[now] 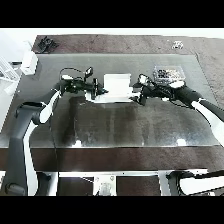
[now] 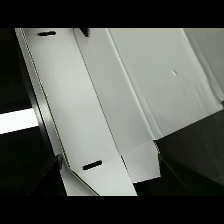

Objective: Fold the box and place the chain.

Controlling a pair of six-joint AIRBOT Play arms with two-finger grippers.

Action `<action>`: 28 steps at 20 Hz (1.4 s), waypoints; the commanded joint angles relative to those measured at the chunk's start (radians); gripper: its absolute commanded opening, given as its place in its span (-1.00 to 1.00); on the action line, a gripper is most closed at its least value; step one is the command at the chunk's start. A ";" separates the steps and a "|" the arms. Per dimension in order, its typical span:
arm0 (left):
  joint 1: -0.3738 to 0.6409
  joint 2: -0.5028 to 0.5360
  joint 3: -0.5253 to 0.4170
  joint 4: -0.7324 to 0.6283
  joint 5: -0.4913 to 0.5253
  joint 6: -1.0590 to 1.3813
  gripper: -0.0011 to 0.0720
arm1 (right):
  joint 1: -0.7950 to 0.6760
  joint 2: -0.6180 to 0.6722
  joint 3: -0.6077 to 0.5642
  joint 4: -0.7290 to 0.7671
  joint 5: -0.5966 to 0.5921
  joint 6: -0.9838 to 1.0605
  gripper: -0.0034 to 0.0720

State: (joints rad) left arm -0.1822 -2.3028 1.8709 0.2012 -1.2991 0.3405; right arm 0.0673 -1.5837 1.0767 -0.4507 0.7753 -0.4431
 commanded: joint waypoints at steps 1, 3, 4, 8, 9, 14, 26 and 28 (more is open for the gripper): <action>0.000 0.000 0.000 0.001 -0.001 0.000 -0.90 | -0.002 -0.027 0.039 -0.002 0.011 -0.022 0.90; 0.000 0.000 0.000 0.001 -0.001 0.000 -0.90 | -0.003 -0.051 0.064 -0.032 0.031 -0.021 0.90; 0.000 0.000 0.000 0.001 -0.001 0.000 -0.90 | -0.007 -0.064 0.079 -0.036 0.068 -0.021 0.90; 0.000 0.000 0.000 0.001 -0.002 0.000 -0.90 | -0.043 -0.104 0.130 -0.044 0.168 -0.017 0.90; 0.000 0.000 0.000 0.001 -0.002 0.000 -0.90 | -0.053 -0.113 0.143 -0.044 0.193 -0.009 0.90; 0.000 0.000 0.000 0.001 -0.002 0.000 -0.90 | -0.072 -0.172 0.211 -0.048 0.286 -0.006 0.90; 0.000 0.000 0.000 0.001 -0.002 0.000 -0.90 | -0.055 -0.309 0.316 -0.053 0.433 -0.010 0.90; 0.000 0.000 0.000 0.001 -0.002 0.000 -0.90 | -0.045 -0.332 0.342 -0.059 0.444 -0.010 0.90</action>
